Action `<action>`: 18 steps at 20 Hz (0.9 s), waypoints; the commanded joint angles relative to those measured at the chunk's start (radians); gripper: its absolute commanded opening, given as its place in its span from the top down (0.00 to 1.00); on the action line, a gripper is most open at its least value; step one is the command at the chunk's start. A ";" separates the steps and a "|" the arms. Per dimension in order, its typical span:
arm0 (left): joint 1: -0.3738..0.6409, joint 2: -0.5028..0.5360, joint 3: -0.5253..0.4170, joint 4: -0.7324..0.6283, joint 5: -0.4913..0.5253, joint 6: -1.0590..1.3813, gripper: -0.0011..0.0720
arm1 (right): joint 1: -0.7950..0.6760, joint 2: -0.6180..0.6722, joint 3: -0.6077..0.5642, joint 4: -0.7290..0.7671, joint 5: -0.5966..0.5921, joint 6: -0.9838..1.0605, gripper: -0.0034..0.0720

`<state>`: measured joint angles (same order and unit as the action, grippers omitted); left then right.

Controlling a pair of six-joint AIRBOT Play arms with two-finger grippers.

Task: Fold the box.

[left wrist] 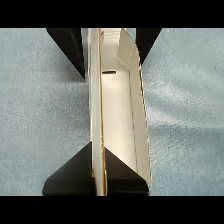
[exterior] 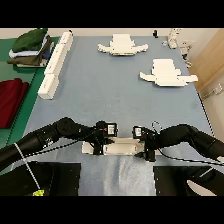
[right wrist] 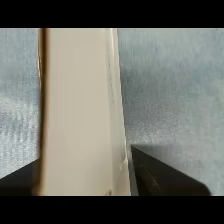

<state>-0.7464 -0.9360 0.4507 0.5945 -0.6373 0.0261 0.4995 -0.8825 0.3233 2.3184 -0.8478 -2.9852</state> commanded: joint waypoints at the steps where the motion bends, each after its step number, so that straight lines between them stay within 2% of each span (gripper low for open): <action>1: 0.000 0.000 0.000 0.000 0.000 0.000 0.97 | 0.001 0.007 -0.009 -0.003 0.005 0.001 0.06; 7: 0.000 0.000 0.000 0.000 0.000 0.000 0.97 | 0.010 0.048 -0.032 -0.003 0.034 0.001 0.06; 18: 0.000 0.000 0.000 0.000 0.000 0.000 0.97 | 0.049 0.048 -0.053 -0.003 0.086 0.003 0.08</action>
